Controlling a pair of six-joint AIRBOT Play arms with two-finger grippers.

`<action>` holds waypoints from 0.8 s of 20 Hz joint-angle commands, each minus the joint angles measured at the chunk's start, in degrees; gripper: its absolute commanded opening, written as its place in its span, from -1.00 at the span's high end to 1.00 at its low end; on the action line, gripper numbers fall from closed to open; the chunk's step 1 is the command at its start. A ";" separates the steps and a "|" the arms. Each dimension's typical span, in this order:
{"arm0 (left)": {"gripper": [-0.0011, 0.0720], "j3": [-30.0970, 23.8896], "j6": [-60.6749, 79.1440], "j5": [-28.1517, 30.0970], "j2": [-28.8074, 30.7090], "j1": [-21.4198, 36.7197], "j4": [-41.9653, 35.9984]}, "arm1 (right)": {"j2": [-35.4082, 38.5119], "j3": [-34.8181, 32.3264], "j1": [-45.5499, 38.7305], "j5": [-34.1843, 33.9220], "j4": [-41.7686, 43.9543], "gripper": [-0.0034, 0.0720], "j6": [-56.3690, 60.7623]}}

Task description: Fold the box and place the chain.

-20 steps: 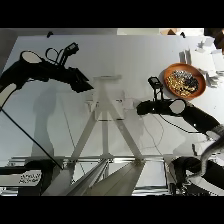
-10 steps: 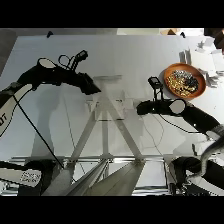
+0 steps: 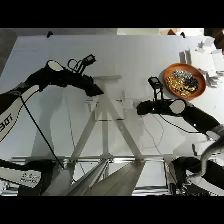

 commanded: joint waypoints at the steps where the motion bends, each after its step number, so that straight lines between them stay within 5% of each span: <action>1: -0.56 0.02 -0.04 -0.09 -0.83 -1.11 2.14 | 0.04 0.02 0.07 0.02 0.00 0.89 0.00; 3: -0.47 0.02 -0.04 -0.26 -1.33 -1.36 2.01 | 0.04 0.02 0.07 0.02 0.00 0.89 0.00; 4: 0.07 0.02 -0.02 -0.26 -1.38 -1.40 2.01 | 0.04 0.02 0.07 0.02 0.00 0.89 0.00; 5: 0.86 0.02 -0.02 -0.28 -1.38 -1.40 2.01 | 0.04 0.00 0.07 0.02 0.00 0.89 0.00; 16: 0.95 0.02 -0.02 -1.53 -1.20 -1.36 2.08 | 0.04 0.02 0.07 0.02 0.00 0.89 0.00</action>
